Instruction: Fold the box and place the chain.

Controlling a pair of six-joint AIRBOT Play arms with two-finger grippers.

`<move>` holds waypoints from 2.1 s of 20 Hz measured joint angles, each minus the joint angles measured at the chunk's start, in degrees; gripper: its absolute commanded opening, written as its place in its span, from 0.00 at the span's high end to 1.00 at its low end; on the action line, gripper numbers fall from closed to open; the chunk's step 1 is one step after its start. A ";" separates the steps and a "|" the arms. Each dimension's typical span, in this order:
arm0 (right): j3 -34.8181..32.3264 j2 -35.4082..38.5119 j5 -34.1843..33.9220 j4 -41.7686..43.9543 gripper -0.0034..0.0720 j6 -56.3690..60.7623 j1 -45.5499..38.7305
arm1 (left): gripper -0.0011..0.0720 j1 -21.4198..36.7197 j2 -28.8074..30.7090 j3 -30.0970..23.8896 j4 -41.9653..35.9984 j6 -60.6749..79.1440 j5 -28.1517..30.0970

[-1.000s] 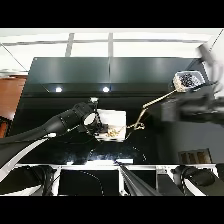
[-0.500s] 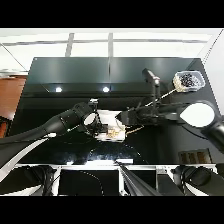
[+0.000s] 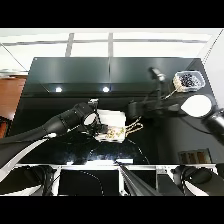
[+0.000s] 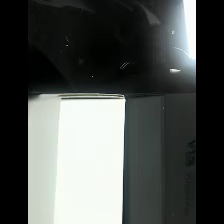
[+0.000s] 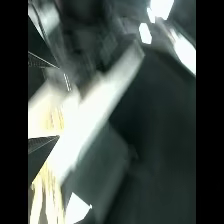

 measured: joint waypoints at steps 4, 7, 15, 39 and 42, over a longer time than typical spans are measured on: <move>-2.29 1.11 1.07 -17.53 0.03 3.56 -12.94 | 0.94 0.00 0.00 0.00 0.33 0.00 0.02; -4.33 -1.38 -4.59 -25.59 0.03 7.06 -21.75 | 0.94 0.00 0.00 0.00 0.42 0.00 0.07; -1.70 -19.28 -22.67 -18.84 0.04 11.85 -34.05 | 0.94 0.00 0.00 0.00 0.55 -0.02 0.11; 13.64 -7.93 -6.73 -13.99 0.90 -4.28 -35.56 | 0.94 -0.02 0.00 0.00 0.57 -0.02 0.17; 13.79 2.36 -2.64 -11.10 0.90 -7.26 -35.47 | 0.94 -0.02 0.00 0.00 0.59 -0.02 0.15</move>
